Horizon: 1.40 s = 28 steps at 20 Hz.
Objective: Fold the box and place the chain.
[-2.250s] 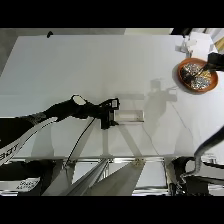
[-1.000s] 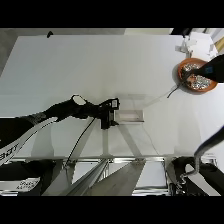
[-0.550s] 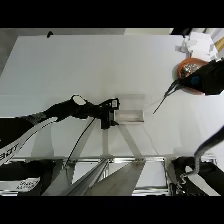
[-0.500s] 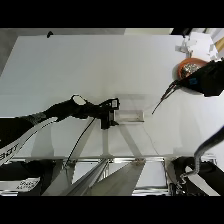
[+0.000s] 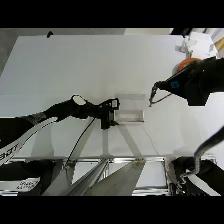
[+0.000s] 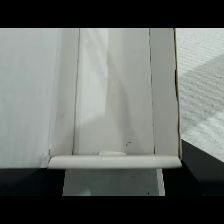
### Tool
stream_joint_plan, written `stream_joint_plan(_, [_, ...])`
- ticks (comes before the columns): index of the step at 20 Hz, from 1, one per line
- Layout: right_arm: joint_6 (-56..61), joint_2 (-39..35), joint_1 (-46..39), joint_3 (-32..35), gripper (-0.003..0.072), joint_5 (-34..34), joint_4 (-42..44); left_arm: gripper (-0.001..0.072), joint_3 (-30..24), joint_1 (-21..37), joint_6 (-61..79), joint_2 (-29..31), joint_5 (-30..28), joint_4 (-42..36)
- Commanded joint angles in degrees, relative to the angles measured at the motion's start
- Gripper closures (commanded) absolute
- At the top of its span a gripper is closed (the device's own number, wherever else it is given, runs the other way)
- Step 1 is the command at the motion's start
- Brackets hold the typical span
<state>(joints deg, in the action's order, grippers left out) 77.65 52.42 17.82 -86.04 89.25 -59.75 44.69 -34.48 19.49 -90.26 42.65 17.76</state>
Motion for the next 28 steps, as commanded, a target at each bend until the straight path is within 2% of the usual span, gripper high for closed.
stream_joint_plan(1, [0.61,-0.04,1.64,0.02,0.0673,-2.67,-0.13,0.0571,0.02,-0.02,0.0,0.04,0.0,0.02])
stream_joint_plan(14, [3.04,1.86,1.64,1.44,0.0672,-4.74,2.47,0.0571,0.02,-0.02,0.02,0.04,0.02,0.02])
stream_joint_plan(24, [1.16,7.3,1.64,16.02,0.0672,-5.33,1.09,0.0571,0.02,-0.02,0.02,0.02,0.0,0.02])
stream_joint_plan(28, [-0.17,9.05,2.12,23.69,0.0672,-9.14,0.81,0.0571,0.02,-0.02,0.0,0.04,0.0,0.02])
